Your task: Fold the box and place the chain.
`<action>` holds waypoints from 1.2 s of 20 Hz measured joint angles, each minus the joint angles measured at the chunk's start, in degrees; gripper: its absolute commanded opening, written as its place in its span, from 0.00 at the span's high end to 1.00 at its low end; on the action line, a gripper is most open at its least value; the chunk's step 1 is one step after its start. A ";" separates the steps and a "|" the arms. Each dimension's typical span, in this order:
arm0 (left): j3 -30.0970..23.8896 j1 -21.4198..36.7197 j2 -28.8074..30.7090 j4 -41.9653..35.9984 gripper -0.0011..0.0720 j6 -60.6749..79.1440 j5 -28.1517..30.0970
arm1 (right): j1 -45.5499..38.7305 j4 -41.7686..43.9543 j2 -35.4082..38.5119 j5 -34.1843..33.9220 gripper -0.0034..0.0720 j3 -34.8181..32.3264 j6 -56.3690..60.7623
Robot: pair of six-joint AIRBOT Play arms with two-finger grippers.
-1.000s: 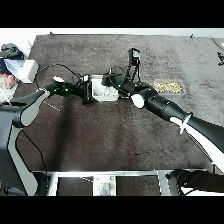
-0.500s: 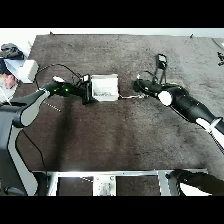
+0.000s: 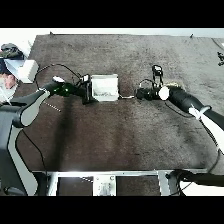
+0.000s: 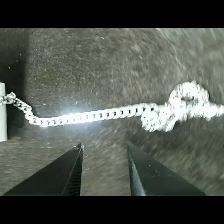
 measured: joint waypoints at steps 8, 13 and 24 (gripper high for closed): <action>0.00 0.00 0.00 0.00 0.35 -0.02 0.00 | -2.75 1.01 -12.24 21.62 0.59 20.39 -31.26; 0.02 0.00 0.00 0.00 0.35 0.00 0.00 | -4.92 2.64 -19.89 34.42 0.59 30.77 -46.97; 0.02 0.00 0.00 0.00 0.35 0.00 0.00 | -6.84 2.75 -26.18 38.49 0.61 37.86 -61.72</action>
